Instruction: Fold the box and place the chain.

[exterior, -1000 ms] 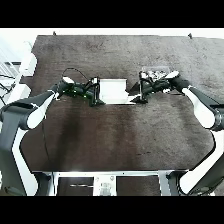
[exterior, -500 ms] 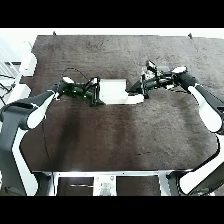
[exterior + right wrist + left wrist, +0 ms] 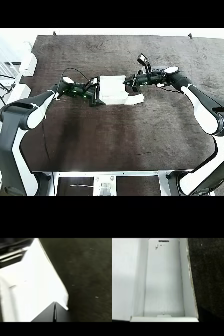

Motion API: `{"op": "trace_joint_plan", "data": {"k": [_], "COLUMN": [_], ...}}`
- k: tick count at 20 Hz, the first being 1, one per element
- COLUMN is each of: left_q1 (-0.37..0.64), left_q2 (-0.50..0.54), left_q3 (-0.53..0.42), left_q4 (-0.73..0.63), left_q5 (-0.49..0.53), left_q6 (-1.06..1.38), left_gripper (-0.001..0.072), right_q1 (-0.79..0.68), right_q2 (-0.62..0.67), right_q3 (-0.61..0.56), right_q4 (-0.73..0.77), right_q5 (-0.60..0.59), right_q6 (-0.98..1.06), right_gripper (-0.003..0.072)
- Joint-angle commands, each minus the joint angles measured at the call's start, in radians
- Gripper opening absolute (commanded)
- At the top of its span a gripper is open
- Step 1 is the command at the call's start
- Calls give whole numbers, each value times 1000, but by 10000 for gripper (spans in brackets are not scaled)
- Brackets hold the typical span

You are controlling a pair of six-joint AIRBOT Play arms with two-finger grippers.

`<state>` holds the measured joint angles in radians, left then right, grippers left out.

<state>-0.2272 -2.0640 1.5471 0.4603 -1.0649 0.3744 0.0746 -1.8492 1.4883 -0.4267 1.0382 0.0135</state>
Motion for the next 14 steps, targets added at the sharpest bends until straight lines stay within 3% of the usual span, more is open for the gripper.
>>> {"op": "trace_joint_plan", "data": {"k": [1, 9, 14], "left_q1": [-1, -1, -1], "left_q2": [0, 0, 0], "left_q3": [0, 0, 0], "left_q4": [0, 0, 0], "left_q5": [-2, -2, -1], "left_q6": [0, 0, 0], "left_gripper": [497, 496, 496], "right_q1": [5, 19, 2], "right_q2": [-7, -69, -15], "right_q3": [1, 0, 11], "right_q4": [-5, -39, -35], "right_q5": [-99, -84, -69], "right_q6": [32, 44, 27], "right_gripper": [12, 12, 11]}}
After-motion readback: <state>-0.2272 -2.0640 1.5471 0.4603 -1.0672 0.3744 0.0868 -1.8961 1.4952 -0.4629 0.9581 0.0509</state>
